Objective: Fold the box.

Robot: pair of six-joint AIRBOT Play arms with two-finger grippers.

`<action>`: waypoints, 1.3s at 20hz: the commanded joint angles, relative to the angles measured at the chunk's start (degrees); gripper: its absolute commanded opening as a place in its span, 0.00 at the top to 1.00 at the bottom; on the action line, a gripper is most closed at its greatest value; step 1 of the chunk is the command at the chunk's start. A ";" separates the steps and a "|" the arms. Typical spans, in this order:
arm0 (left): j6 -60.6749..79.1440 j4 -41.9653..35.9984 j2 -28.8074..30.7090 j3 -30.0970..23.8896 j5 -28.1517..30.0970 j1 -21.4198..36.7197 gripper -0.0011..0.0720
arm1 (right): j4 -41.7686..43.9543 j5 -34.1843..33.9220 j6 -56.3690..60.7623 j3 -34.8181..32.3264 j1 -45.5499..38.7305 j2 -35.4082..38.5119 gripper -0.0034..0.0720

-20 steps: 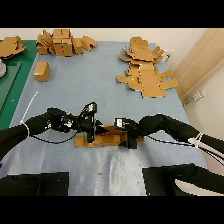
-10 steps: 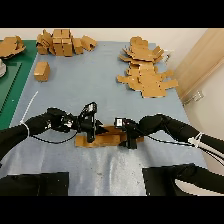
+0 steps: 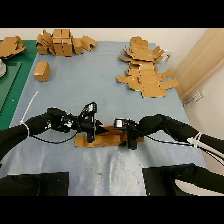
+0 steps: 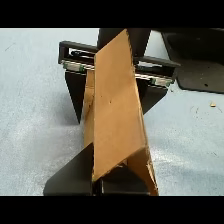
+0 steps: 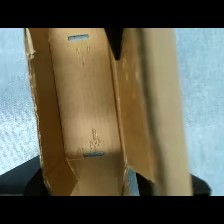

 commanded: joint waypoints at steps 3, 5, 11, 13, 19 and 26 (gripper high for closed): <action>0.02 0.00 0.02 0.00 0.00 0.00 0.97 | -2.43 1.75 0.02 0.04 2.80 -0.35 0.03; 0.02 0.00 0.02 0.00 0.00 0.00 0.97 | -2.47 2.49 0.02 0.04 2.78 -0.35 0.03; 0.02 0.00 0.02 0.00 0.00 0.00 0.97 | -2.29 3.13 0.02 0.15 2.16 -0.33 0.03; 0.00 0.00 0.02 0.00 0.00 0.00 0.97 | -2.29 3.06 0.02 0.15 2.16 -0.28 0.09; 0.02 0.00 0.02 0.00 0.00 0.00 0.97 | -3.39 1.27 0.11 0.15 2.16 -0.11 0.19; 0.00 0.00 0.02 0.00 0.00 0.00 0.97 | -3.37 1.29 0.13 0.15 2.14 -0.11 0.19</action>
